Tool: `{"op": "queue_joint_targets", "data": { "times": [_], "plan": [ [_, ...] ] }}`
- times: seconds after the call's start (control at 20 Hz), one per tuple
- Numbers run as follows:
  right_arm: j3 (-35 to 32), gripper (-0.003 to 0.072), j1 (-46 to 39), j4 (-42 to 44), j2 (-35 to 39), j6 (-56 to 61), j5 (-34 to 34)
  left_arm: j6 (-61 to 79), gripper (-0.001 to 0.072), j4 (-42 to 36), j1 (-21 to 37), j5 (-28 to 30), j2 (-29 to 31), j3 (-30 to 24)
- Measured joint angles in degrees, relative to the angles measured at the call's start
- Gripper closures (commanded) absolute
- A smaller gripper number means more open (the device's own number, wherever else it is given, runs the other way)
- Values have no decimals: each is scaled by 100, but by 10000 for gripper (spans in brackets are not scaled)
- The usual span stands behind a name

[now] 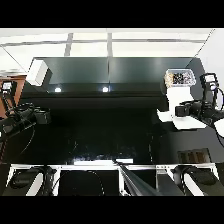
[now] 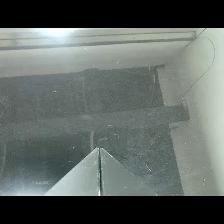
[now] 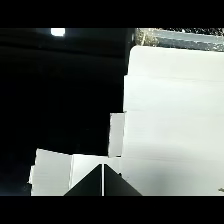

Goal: Fold the box and place the chain.

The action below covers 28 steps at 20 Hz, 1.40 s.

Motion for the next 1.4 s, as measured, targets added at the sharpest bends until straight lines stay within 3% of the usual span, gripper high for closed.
{"op": "queue_joint_targets", "data": {
  "times": [0.9, 1.15, 1.2, 1.25, 1.3, 1.35, 1.4],
  "plan": [
    [0, 668, 0, 13, 0, 0, -11, -2, 685, -57, 0, 114, -2, 0],
    [0, 667, 2, 492, -17, 0, -966, 0, 685, -133, 0, 444, -103, -24],
    [0, 515, 0, 612, -52, 0, -1241, 0, 678, -210, -2, 603, -177, -39],
    [0, 65, 0, 708, -114, 2, -1517, 0, 530, -326, -7, 767, -275, -50],
    [0, -20, 0, 791, -203, 4, -1727, 0, 150, -498, -7, 942, -413, -59],
    [0, -20, 0, 850, -323, 4, -1884, 2, -6, -654, -9, 1040, -570, -61],
    [0, -20, 0, 901, -455, 7, -1939, -2, -7, -804, -9, 1095, -750, -57]
  ]
}}
